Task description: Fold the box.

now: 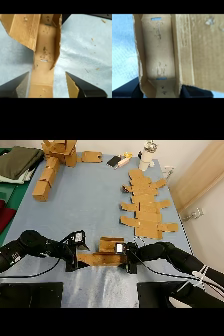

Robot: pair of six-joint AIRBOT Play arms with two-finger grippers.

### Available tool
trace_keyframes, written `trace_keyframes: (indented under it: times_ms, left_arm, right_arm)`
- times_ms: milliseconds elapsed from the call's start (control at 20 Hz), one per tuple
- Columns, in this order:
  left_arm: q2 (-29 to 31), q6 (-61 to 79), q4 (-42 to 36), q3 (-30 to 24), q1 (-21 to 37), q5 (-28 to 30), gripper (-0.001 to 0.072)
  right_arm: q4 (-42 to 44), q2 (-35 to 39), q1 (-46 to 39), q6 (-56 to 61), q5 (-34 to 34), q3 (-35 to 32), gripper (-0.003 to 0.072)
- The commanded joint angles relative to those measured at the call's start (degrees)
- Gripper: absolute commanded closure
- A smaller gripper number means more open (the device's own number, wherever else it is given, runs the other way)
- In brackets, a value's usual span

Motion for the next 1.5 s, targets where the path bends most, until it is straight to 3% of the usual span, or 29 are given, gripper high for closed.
trace_keyframes:
  times_ms: [0,150,350,750,800,850,900,1100,1150,1200,1450]
  left_arm:
    - [-1.29,9.81,-5.53,-2.36,0.90,4.28,0.0020]
    - [-4.04,10.95,-5.51,-2.34,0.72,4.31,0.0020]
    - [-6.75,11.63,-5.57,-2.23,-3.80,4.48,0.0020]
    - [-10.45,12.57,-10.73,-1.29,-7.65,9.03,0.0022]
    - [-10.45,12.55,-10.71,-1.29,-8.00,9.35,0.0037]
    - [-10.47,12.57,-10.69,-1.29,-8.13,9.38,0.0159]
    - [-10.51,12.61,-10.67,-1.29,-8.37,9.55,0.0236]
    - [-10.67,13.16,-11.15,-1.29,-8.37,9.99,0.0253]
    - [-10.67,14.23,-11.96,-1.29,-8.37,9.94,0.0388]
    - [-10.67,15.52,-13.18,-1.29,-8.39,9.97,0.0425]
    - [-10.86,19.08,-17.31,-1.29,-10.14,12.44,0.0427]
  right_arm:
    - [-0.11,0.02,-0.02,0.00,0.04,0.00,0.0165]
    - [-0.11,0.02,-0.02,0.02,0.04,0.00,0.0166]
    - [-0.13,0.02,-0.02,0.00,0.04,0.00,0.0165]
    - [-0.13,0.02,-0.02,0.02,0.04,0.00,0.0166]
    - [-0.13,0.02,-0.02,0.00,0.04,0.00,0.0165]
    - [-0.13,0.02,-0.02,0.00,0.04,0.00,0.0165]
    - [-0.13,0.02,-0.02,0.00,0.04,0.00,0.0166]
    - [-0.13,0.02,-0.02,0.00,0.04,0.00,0.0165]
    - [-0.13,0.02,-0.02,0.02,0.04,0.00,0.0165]
    - [-0.13,0.02,-0.02,0.00,0.04,0.00,0.0165]
    - [-0.13,0.02,-0.02,0.00,0.04,0.00,0.0165]
